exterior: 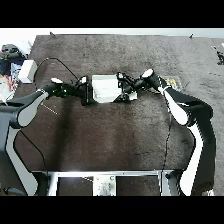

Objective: Fold the box and place the chain.

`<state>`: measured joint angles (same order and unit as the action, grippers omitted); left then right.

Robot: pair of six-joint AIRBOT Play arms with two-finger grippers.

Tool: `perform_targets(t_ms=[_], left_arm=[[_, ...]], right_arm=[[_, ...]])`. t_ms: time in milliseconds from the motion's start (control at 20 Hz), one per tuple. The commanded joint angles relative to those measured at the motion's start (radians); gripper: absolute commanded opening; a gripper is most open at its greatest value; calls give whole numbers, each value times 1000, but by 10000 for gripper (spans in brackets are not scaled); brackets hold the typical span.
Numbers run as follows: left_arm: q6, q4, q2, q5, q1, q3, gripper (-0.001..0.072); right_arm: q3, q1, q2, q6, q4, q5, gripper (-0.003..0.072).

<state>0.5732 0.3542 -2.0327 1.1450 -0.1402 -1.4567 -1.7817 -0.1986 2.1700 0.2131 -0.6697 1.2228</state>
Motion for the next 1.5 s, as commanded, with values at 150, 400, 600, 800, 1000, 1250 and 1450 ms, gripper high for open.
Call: perform_targets(t_ms=[150,400,600,800,1000,1250,1450], left_arm=[[-69,20,-8,-44,-5,-10,710],[-69,9,-14,-26,-5,-14,710],[-42,4,-18,-27,-22,-14,710],[-43,-1,-18,-27,-25,-14,710],[-45,2,-18,-27,-25,-14,563],[-46,4,-18,-28,-25,-14,345],[-49,5,-18,-42,-25,-14,345]], right_arm=[[0,0,-1,0,0,0,448],[0,0,-1,0,0,0,448],[0,0,-1,0,0,0,448],[0,0,-1,0,0,0,448],[0,0,-1,0,0,0,448],[0,0,-1,0,0,0,448],[0,0,-1,0,0,0,448]])
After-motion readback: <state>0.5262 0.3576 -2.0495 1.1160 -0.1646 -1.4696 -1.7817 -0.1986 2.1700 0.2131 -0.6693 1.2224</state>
